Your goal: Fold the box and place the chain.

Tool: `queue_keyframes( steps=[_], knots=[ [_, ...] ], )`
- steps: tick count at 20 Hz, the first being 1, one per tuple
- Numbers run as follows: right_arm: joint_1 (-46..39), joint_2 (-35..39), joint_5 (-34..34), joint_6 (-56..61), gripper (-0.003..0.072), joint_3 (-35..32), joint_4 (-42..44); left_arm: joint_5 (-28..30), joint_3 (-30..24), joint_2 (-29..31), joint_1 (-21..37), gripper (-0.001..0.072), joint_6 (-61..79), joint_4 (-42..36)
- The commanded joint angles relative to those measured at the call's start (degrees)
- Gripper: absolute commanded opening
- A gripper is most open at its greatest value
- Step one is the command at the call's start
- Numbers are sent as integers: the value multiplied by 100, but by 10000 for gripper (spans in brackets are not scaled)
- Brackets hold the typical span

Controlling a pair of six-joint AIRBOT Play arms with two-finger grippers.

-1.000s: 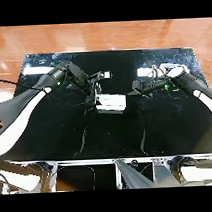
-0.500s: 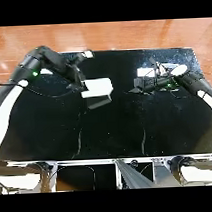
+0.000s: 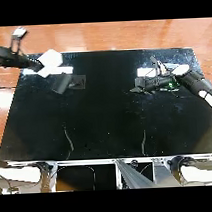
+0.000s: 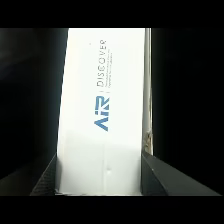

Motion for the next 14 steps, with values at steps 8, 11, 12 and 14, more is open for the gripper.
queue_keyframes(
  steps=[8,11,12,14],
  knots=[
    [-7,4,-72,-2,34,2,20,-833,426,-1115,1010,20,-890,-2],
    [-7,4,-39,2,34,2,35,-741,426,-1228,981,20,-1027,2],
    [-7,4,-13,0,34,2,39,-684,468,-1226,979,48,-1029,7],
    [-7,4,39,0,34,2,46,-450,682,-1222,979,629,-1158,22]
  ],
)
